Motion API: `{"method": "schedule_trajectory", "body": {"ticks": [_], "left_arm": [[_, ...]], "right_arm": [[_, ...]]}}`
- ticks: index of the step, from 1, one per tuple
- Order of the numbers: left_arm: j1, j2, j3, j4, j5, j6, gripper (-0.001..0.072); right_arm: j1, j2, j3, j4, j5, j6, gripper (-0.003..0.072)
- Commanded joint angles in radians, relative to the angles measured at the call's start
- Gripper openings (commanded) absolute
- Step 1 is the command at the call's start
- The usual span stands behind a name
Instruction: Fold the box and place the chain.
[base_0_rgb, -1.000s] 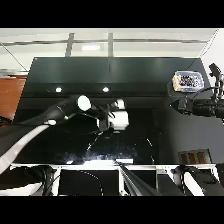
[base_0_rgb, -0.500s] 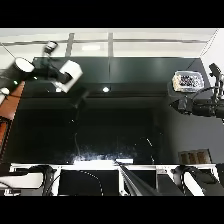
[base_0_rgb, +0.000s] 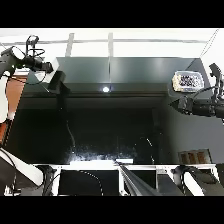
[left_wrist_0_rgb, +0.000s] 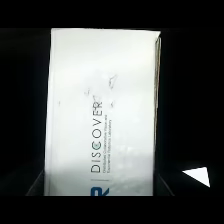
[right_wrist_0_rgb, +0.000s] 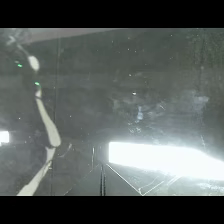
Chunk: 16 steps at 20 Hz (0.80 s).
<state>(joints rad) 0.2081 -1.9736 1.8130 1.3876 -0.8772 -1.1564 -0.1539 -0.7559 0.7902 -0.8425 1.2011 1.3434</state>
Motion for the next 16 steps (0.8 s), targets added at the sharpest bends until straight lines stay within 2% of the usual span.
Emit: {"method": "schedule_trajectory", "body": {"ticks": [1,7,8,9,10,14,16], "left_arm": [[0.048,-0.093,0.092,0.07,0.014,-0.128,0.0237],[0.095,-0.101,0.102,0.069,0.036,-0.13,0.0237],[0.096,-0.101,0.105,0.068,0.034,-0.13,0.0287],[0.094,-0.101,0.114,0.078,0.026,-0.13,0.064],[0.091,-0.1,0.139,0.08,0.014,-0.131,0.0712],[0.073,-0.075,0.326,0.093,-0.248,-0.131,0.0712],[0.061,0.009,0.294,0.092,-0.365,-0.134,0.071]], "right_arm": [[0.0,0.0,0.0,0.001,-0.021,0.016,0.0013],[0.001,-0.001,0.0,0.0,-0.038,0.042,0.0013],[0.001,-0.001,0.0,0.0,-0.038,0.05,0.0013],[0.001,-0.001,0.0,0.0,-0.038,0.051,0.0013],[0.001,-0.001,0.0,0.0,-0.037,0.052,0.0014],[0.001,-0.001,0.001,-0.003,-0.006,0.052,0.0012],[0.001,-0.001,0.002,-0.008,0.006,0.051,0.0011]]}}
